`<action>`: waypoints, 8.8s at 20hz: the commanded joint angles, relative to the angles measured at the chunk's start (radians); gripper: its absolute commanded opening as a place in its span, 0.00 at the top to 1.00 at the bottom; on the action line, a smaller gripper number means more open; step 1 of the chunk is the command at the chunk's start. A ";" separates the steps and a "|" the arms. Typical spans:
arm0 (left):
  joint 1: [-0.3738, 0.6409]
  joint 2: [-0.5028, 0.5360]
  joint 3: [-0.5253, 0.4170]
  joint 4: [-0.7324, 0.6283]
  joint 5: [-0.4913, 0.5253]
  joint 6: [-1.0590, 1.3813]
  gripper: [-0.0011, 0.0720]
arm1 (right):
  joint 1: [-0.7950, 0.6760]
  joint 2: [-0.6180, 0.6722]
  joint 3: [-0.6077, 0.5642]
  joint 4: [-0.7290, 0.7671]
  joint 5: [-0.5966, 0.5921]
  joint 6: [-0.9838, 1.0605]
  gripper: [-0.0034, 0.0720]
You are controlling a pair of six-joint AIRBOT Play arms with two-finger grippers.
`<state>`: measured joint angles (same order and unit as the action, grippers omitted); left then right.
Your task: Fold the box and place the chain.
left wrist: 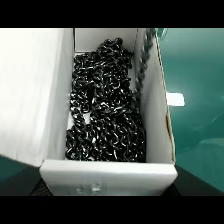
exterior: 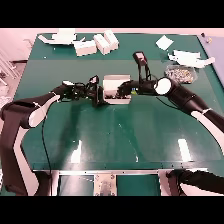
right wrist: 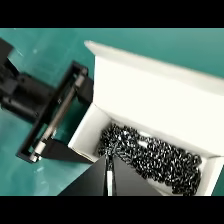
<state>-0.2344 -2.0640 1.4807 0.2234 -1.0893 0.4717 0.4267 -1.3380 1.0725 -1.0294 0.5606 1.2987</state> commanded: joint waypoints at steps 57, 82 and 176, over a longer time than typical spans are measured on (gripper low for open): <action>0.000 0.000 0.000 0.000 -0.006 0.000 0.33 | -0.256 -0.510 0.658 0.282 0.874 -0.731 0.84; 0.000 0.000 0.000 0.000 -0.008 0.000 0.33 | -0.199 -0.510 0.657 0.077 0.758 -0.782 0.71; 0.008 0.020 0.001 -0.076 0.005 0.004 0.96 | -0.629 0.624 -0.492 0.175 0.299 -0.569 0.95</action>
<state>-0.2321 -2.0556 1.4803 0.1570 -1.0828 0.4721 -0.2012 -0.7151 0.5831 -0.8482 0.8627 0.7300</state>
